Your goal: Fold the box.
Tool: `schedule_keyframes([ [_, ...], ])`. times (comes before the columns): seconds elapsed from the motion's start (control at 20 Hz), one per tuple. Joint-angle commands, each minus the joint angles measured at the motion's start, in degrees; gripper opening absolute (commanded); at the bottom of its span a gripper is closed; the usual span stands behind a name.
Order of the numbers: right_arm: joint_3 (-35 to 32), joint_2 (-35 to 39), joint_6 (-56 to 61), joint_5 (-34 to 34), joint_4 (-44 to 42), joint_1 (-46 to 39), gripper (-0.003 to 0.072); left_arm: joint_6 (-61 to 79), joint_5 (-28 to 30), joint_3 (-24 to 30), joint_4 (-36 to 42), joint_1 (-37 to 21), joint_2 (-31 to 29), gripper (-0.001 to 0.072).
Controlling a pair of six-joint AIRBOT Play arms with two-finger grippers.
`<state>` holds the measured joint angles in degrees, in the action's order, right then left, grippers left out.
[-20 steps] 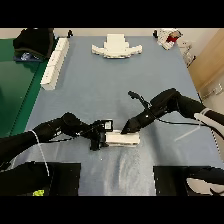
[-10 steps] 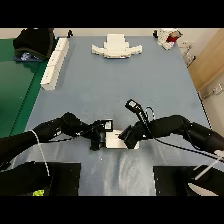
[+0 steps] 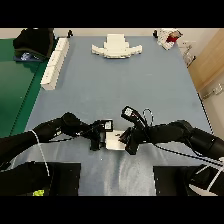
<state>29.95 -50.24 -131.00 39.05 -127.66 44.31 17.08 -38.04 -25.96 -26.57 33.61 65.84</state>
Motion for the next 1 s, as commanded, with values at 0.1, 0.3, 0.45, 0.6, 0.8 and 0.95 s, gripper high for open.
schedule_keyframes([
  [0.1, 4.42, 0.42, -2.05, 5.53, 13.57, 0.24, 0.0487, 0.00, 0.00, 0.00, -0.02, 0.00, -0.04, 0.0499],
  [0.3, 4.55, 0.42, -5.42, 7.54, 16.52, 2.10, 0.0495, 0.00, 0.00, 0.00, -0.02, 0.00, -0.04, 0.0499],
  [0.45, 4.55, 0.44, -2.14, 7.30, 21.44, 5.40, 0.0491, 0.00, 0.00, 0.00, -0.02, 0.00, -0.04, 0.0499],
  [0.6, 4.35, 0.44, 8.09, 5.46, 32.59, 11.50, 0.0491, 0.00, 0.00, 0.00, -0.02, 0.00, -0.04, 0.0499],
  [0.8, 3.21, 0.24, 18.12, -1.57, 47.74, 17.59, 0.0491, 0.00, 0.00, 0.00, -0.02, 0.00, -0.04, 0.0499],
  [0.95, 3.23, 0.17, 18.03, -3.21, 48.17, 17.70, 0.0491, 0.00, 0.00, 0.00, -0.02, 0.00, -0.04, 0.0499],
])
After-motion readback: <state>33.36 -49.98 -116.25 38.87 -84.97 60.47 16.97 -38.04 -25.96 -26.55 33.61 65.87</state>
